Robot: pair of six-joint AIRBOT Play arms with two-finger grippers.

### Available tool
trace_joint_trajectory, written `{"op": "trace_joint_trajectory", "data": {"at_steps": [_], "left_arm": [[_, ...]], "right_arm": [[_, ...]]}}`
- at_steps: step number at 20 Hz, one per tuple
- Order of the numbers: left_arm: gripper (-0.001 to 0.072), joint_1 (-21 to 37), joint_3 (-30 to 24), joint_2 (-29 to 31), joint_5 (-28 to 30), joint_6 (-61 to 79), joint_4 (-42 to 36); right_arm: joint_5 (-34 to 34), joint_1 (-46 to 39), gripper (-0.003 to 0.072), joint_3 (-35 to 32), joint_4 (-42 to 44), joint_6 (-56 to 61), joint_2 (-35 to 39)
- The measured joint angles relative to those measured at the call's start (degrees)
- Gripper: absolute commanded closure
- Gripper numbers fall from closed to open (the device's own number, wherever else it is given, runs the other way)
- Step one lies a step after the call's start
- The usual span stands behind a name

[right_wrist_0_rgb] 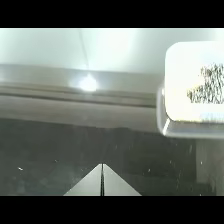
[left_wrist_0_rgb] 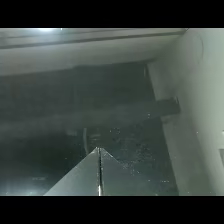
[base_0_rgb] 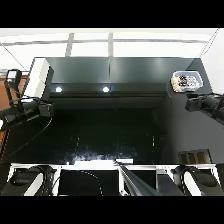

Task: Fold the box and place the chain.

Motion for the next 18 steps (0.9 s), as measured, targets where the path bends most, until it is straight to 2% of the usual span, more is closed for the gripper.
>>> {"op": "trace_joint_trajectory", "data": {"at_steps": [7,18], "left_arm": [[0.0683,-1.18,-2.78,1.7,1.11,0.02,0.79],[0.0683,-1.31,-3.06,1.88,1.16,0.02,0.87]], "right_arm": [[-4.09,0.09,0.0676,-3.85,0.04,-0.42,0.44],[-4.61,0.09,0.0676,-4.28,0.0,-0.48,0.5]]}}
